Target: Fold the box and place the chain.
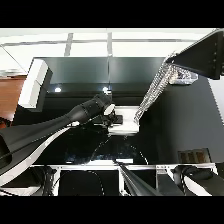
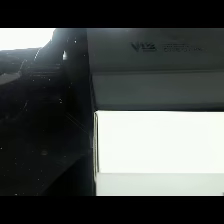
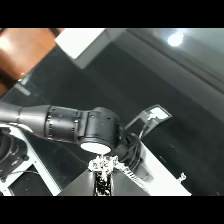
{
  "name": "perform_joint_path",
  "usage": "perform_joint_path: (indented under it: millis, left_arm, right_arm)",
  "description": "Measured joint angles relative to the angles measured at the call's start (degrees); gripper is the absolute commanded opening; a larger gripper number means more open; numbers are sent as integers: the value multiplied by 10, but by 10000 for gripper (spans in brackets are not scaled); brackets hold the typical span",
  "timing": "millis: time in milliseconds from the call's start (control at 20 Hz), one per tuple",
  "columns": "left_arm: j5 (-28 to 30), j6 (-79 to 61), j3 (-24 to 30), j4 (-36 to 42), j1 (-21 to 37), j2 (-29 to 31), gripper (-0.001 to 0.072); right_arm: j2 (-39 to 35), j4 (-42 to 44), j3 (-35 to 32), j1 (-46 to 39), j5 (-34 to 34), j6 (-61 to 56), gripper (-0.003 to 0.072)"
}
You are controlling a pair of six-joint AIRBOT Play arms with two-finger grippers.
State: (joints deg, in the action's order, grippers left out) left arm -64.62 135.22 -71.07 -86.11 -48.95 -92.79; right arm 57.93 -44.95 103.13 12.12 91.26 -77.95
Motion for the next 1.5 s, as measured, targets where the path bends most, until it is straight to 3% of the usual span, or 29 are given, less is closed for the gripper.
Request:
perform_joint_path:
  millis: [600,850,1200,1250,1300,1500]
  left_arm:
    - [0,0,0,0,0,0,27]
    - [0,0,0,0,0,0,27]
    - [0,0,0,0,0,0,27]
    - [0,0,0,0,0,0,27]
    - [0,0,0,0,0,0,27]
    - [0,0,0,0,0,0,28]
  right_arm:
    - [0,27,-142,29,-47,27,5]
    - [0,-2,-283,29,-79,40,6]
    - [0,35,-524,45,-233,37,22]
    - [0,43,-546,47,-255,36,265]
    - [1,44,-562,49,-270,36,409]
    - [-2,52,-585,23,-281,64,405]
